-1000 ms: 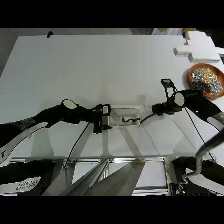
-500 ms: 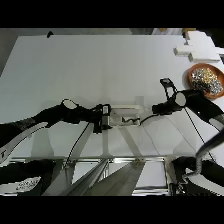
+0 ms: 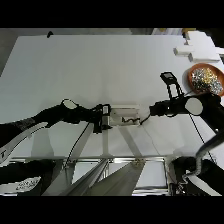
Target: Fold the box and place the chain.
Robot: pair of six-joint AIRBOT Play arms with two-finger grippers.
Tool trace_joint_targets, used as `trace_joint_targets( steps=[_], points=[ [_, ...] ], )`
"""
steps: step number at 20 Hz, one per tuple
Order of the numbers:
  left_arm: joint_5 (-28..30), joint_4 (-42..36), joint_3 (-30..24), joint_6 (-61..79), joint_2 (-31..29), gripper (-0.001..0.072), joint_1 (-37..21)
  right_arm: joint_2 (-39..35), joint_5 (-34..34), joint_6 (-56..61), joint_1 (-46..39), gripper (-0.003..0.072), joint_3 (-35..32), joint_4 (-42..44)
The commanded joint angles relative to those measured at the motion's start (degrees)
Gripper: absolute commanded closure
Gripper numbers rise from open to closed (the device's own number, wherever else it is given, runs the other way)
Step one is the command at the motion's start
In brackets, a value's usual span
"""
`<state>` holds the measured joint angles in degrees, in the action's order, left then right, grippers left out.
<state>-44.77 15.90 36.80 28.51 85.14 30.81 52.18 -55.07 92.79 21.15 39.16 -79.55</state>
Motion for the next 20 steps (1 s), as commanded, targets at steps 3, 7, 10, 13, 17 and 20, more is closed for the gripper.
trace_joint_targets(
  steps=[3,7,10,13,17,20],
  points=[
    [0.0,0.0,0.0,0.0,0.0,0.0574,0.0,-5.2,2.0,-0.3,8.1,0.0668,0.1,11.0],
    [0.0,0.0,0.0,0.0,0.0,0.0574,0.0,-6.6,5.1,-0.3,11.5,0.0668,0.1,15.8],
    [0.0,0.0,0.0,0.0,0.0,0.0574,0.0,-7.6,8.2,-0.5,13.1,0.0668,0.1,18.1],
    [0.0,0.0,0.0,0.0,0.0,0.0574,0.0,-8.1,10.2,-4.6,13.9,0.0668,0.1,23.5],
    [0.0,0.0,0.0,0.0,0.0,0.0574,0.0,-8.2,12.1,-10.7,13.9,0.0668,0.1,31.5],
    [0.0,0.0,0.0,0.0,0.0,0.0574,0.0,-8.2,12.7,-13.7,13.9,0.0668,0.1,34.3]
  ],
)
